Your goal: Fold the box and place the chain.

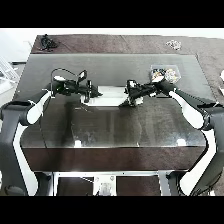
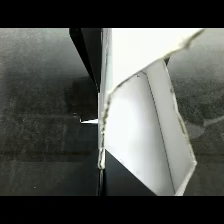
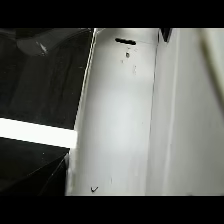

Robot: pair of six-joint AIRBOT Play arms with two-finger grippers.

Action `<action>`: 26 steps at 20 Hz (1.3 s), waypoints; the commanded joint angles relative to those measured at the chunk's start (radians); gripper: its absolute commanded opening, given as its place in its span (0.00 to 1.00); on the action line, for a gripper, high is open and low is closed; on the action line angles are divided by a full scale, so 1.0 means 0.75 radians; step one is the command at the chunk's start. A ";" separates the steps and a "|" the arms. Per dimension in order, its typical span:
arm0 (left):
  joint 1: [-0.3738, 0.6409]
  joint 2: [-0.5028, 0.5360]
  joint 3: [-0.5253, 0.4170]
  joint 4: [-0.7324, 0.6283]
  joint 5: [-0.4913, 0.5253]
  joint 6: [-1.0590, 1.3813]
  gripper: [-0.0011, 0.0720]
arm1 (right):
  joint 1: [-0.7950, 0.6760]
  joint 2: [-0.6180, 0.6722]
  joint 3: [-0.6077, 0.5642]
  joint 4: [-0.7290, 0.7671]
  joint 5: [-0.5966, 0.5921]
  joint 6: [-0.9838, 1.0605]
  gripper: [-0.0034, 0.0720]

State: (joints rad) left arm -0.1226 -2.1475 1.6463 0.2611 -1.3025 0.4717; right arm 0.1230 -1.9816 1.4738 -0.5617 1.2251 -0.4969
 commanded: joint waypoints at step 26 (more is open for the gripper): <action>0.002 0.001 0.001 -0.002 0.003 0.000 0.04 | 0.000 -0.001 0.000 0.001 -0.001 -0.001 0.74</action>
State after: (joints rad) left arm -0.1226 -2.1475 1.6463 0.2600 -1.2991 0.4713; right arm 0.1234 -1.9812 1.4738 -0.5617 1.2247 -0.4973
